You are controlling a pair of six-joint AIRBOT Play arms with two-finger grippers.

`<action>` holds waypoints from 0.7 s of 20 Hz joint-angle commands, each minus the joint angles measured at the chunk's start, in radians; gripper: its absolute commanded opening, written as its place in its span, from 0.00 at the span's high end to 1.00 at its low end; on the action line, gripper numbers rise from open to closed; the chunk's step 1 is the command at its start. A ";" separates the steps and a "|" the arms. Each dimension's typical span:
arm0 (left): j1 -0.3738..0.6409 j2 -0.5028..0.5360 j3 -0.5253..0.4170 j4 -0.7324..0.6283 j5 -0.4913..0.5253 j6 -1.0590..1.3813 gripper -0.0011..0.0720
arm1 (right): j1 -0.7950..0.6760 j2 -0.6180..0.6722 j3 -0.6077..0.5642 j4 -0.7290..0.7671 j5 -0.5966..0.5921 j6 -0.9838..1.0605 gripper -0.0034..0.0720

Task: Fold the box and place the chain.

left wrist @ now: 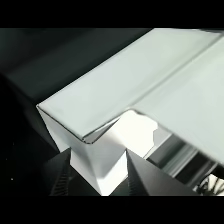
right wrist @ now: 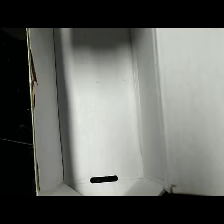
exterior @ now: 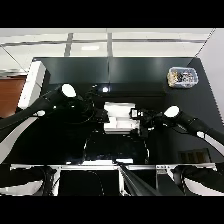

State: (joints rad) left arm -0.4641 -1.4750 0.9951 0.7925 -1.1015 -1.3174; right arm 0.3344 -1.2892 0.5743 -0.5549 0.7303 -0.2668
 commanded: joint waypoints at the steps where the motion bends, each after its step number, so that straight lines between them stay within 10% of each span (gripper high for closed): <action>1: -0.046 -0.002 0.035 0.119 0.010 -0.156 0.44 | 0.000 0.000 0.001 0.001 -0.001 0.000 0.64; 14: -0.192 -0.023 0.079 0.520 0.014 -0.583 0.44 | 0.000 0.000 0.001 0.001 -0.001 0.000 0.64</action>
State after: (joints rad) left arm -0.6224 -1.4853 1.0458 1.1950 -1.0565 -1.7878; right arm 0.3344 -1.2892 0.5743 -0.5537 0.7273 -0.2657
